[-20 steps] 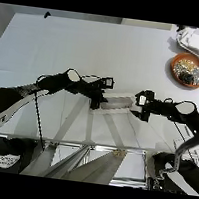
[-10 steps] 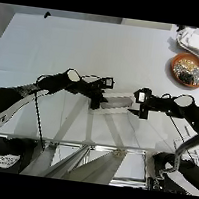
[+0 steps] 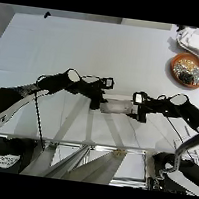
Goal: Fold the box and place the chain.
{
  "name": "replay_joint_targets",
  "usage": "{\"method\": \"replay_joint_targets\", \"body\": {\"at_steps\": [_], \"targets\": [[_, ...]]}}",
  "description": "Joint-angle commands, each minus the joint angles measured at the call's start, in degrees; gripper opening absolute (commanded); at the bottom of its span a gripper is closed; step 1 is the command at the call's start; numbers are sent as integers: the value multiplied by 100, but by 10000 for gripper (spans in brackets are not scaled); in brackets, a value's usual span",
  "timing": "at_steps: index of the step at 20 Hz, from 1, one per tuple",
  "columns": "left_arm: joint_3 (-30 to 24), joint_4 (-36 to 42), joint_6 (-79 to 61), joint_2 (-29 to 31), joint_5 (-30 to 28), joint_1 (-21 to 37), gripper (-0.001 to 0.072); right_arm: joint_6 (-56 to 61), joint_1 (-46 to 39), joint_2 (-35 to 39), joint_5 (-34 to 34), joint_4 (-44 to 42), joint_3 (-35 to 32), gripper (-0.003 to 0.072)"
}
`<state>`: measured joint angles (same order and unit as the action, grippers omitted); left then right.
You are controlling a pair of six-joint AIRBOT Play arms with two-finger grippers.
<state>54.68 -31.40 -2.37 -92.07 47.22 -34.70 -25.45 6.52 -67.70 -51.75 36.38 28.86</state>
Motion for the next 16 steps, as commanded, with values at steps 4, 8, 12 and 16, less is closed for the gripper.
{"method": "replay_joint_targets", "body": {"at_steps": [4,8,12,16], "targets": [[-2,7,9,2,-24,-2,12,33,9,-186,-127,42,2,663],[-2,7,9,2,-24,-2,12,7,57,-428,-37,-46,4,649],[-2,7,9,2,-26,-2,12,-59,57,-525,66,-160,4,646],[-2,7,9,2,-24,-2,12,-61,55,-553,184,-214,4,644]]}}
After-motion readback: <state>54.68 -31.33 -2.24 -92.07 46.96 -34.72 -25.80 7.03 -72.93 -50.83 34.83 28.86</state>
